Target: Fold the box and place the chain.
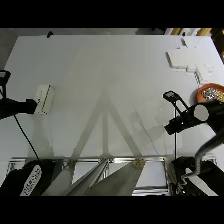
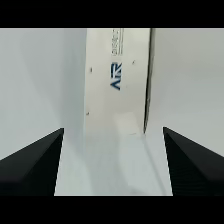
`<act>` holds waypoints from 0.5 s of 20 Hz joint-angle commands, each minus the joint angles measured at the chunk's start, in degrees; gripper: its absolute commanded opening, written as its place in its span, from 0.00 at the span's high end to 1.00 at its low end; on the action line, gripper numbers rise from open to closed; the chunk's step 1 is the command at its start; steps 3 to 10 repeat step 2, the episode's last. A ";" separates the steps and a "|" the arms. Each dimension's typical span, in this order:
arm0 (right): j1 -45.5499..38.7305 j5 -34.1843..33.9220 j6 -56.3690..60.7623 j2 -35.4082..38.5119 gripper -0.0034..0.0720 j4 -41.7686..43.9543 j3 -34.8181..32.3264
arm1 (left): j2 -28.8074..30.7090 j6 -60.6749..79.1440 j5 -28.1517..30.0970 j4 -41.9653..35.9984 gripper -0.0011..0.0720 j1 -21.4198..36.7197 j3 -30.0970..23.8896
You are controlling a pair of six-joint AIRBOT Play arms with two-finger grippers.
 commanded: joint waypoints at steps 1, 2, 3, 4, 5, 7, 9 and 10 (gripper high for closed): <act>-0.04 0.00 0.00 0.04 0.93 0.00 0.04 | 6.99 -0.31 0.72 0.09 0.04 -2.82 0.00; -0.04 0.00 0.00 0.04 0.93 0.00 0.04 | 7.50 -0.50 0.70 0.09 0.04 -3.34 0.00; -0.04 0.00 0.00 0.04 0.93 0.00 0.04 | 7.50 -0.50 0.70 0.09 0.04 -3.34 0.00; -0.04 0.00 0.00 0.04 0.93 0.00 0.04 | 7.50 -0.50 0.70 0.09 0.04 -3.34 0.00; -0.04 0.00 0.00 0.04 0.93 0.00 0.04 | 7.50 -0.50 0.70 0.09 0.04 -3.34 0.00; -0.04 0.00 0.00 0.04 0.93 0.00 0.04 | 7.50 -0.50 0.70 0.09 0.04 -3.34 0.00; -0.04 0.00 0.00 0.04 0.93 0.00 0.04 | 7.50 -0.50 0.70 0.09 0.04 -3.34 0.00; -0.04 0.00 0.00 0.04 0.93 0.00 0.04 | 7.50 -0.50 0.70 0.09 0.04 -3.34 0.00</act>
